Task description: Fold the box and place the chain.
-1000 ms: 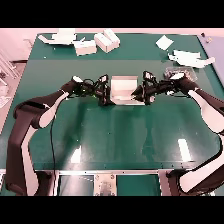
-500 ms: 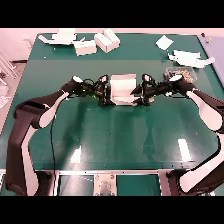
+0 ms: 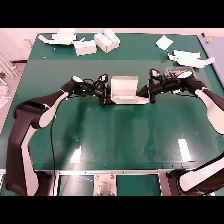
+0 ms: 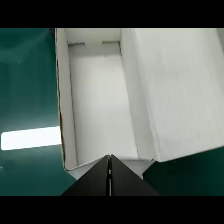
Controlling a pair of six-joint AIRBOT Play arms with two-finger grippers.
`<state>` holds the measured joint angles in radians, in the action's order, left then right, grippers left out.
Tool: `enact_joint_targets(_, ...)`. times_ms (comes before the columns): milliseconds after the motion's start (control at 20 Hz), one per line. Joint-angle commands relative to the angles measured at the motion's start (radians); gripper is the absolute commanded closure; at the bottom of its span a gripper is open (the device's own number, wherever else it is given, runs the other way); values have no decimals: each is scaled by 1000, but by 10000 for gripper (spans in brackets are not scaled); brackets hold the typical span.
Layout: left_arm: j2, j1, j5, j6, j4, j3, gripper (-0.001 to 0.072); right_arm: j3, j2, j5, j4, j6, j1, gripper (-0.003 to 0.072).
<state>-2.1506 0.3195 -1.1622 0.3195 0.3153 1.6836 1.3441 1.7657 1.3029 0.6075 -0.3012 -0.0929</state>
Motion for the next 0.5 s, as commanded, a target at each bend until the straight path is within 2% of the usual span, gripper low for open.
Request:
enact_joint_targets(0, 0, 0, 0, 2, 5, 0, 364, 1, -75, 94, -40, 61, -47, 678)
enact_joint_targets(150, 0, 0, 0, 2, 5, 0, 364, 2, -133, 49, -49, 197, -96, 679)
enact_joint_targets(300, 0, 0, 0, 2, 5, 0, 364, 3, -138, -30, -33, 543, -170, 680)
enact_joint_targets(450, 0, 0, 1, 2, 5, 0, 364, -2, -137, -63, 104, 861, -236, 681)
